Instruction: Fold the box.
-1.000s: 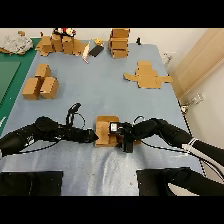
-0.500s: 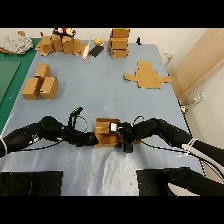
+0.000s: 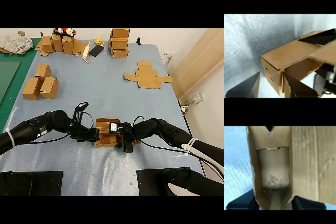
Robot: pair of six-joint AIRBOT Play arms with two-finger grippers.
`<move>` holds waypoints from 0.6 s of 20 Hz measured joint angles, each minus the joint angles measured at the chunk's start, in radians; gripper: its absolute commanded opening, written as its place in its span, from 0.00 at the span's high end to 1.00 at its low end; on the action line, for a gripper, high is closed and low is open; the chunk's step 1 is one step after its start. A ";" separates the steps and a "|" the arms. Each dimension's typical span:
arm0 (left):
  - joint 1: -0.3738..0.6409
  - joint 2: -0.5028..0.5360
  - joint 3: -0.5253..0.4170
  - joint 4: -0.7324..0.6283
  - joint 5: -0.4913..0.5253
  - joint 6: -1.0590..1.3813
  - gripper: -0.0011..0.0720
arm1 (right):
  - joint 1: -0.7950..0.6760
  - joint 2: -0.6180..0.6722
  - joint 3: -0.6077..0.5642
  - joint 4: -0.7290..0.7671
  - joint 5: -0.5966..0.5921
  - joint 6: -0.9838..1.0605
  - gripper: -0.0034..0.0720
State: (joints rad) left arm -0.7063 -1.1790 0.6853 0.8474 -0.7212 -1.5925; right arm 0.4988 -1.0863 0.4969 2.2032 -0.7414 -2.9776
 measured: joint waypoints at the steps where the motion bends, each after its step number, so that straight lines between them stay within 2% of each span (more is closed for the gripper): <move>1: -0.018 -0.009 0.026 0.050 -0.010 -0.045 0.40 | 0.000 0.000 0.000 0.000 0.000 0.000 0.35; 6: -0.101 -0.057 0.146 0.296 -0.088 -0.273 0.40 | 0.000 0.000 0.000 0.000 0.000 0.000 0.35; 12: -0.183 -0.116 0.230 0.466 -0.164 -0.458 0.40 | 0.000 0.000 0.000 0.000 0.000 0.000 0.35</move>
State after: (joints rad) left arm -0.8898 -1.2949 0.9150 1.3132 -0.8852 -2.0506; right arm 0.4988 -1.0863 0.4969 2.2028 -0.7414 -2.9776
